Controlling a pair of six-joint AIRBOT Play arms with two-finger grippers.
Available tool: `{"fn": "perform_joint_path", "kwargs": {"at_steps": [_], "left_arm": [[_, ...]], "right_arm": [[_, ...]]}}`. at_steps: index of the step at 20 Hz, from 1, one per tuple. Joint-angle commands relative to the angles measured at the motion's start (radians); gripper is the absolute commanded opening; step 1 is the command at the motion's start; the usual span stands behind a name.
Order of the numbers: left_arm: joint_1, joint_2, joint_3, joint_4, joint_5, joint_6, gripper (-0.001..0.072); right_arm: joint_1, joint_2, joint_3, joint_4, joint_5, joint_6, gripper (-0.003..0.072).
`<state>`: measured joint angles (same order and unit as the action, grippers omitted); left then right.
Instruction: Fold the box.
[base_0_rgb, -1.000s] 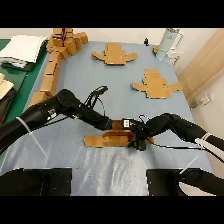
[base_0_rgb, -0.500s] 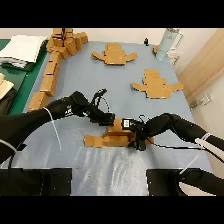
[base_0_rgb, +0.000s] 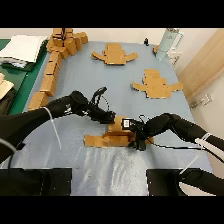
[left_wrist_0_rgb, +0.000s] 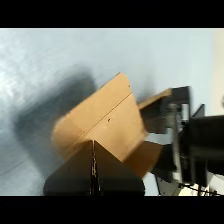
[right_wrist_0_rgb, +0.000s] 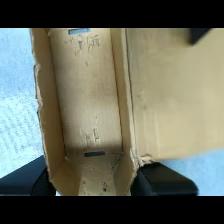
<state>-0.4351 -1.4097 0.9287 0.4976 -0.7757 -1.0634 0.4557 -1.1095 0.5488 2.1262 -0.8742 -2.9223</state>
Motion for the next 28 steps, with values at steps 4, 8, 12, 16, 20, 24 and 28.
{"fn": "perform_joint_path", "kwargs": {"at_steps": [4, 8, 12, 16, 20, 24, 28], "left_arm": [[0.02, 0.397, -0.142, -0.02, -0.002, 0.152, 0.0012], [0.019, 0.665, -0.338, 0.103, -0.006, 0.164, 0.0013], [0.017, 0.75, -0.395, 0.268, -0.112, 0.311, 0.0014], [0.017, 0.748, -0.395, 0.292, -0.09, 0.558, 0.0014], [0.065, 0.705, -0.447, 0.232, 0.065, 0.758, 0.0306], [0.066, 0.559, -0.483, 0.113, 0.107, 1.071, 0.0689], [-0.001, 0.429, -0.479, 0.074, 0.123, 1.181, 0.069]], "right_arm": [[0.0, 0.0, 0.0, 0.0, 0.001, 0.0, 0.0584], [0.0, 0.0, 0.0, 0.0, 0.001, 0.0, 0.0584], [0.0, 0.0, 0.0, 0.0, 0.001, 0.0, 0.0584], [0.0, 0.0, 0.0, 0.0, 0.001, 0.0, 0.0584], [0.0, 0.0, 0.0, 0.001, 0.001, 0.0, 0.0584], [0.0, 0.0, 0.0, -0.002, 0.001, 0.0, 0.0584], [0.0, 0.0, 0.0, -0.002, 0.001, 0.0, 0.0584]]}}
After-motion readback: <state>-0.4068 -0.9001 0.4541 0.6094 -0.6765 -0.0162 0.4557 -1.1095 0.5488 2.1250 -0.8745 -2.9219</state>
